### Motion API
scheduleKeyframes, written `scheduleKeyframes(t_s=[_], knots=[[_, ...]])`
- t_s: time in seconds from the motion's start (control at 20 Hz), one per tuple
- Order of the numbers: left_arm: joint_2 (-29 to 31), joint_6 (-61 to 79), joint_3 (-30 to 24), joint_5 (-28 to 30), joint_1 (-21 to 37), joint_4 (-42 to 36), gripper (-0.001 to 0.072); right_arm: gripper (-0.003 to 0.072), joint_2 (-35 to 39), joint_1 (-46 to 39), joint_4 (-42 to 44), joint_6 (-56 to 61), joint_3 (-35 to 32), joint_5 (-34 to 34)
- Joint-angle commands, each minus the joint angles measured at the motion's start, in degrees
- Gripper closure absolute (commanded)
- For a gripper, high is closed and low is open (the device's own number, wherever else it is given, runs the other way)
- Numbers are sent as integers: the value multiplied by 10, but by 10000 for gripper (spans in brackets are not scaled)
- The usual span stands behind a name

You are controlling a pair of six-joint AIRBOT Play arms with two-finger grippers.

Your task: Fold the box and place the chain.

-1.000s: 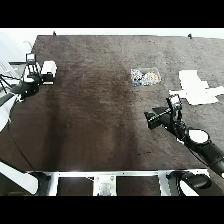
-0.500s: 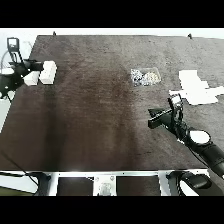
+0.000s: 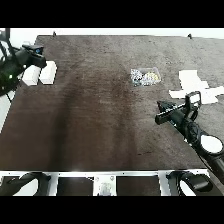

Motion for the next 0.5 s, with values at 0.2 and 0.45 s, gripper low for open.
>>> scheduleKeyframes(t_s=[0.2, 0.45], knots=[[220, 375, -280, -20, -63, -350, 696, 679, 24, 0, 0, 55, -1, 88], [313, 462, -430, -39, -63, -440, 696, 681, 52, 0, -11, 70, -41, 96]])
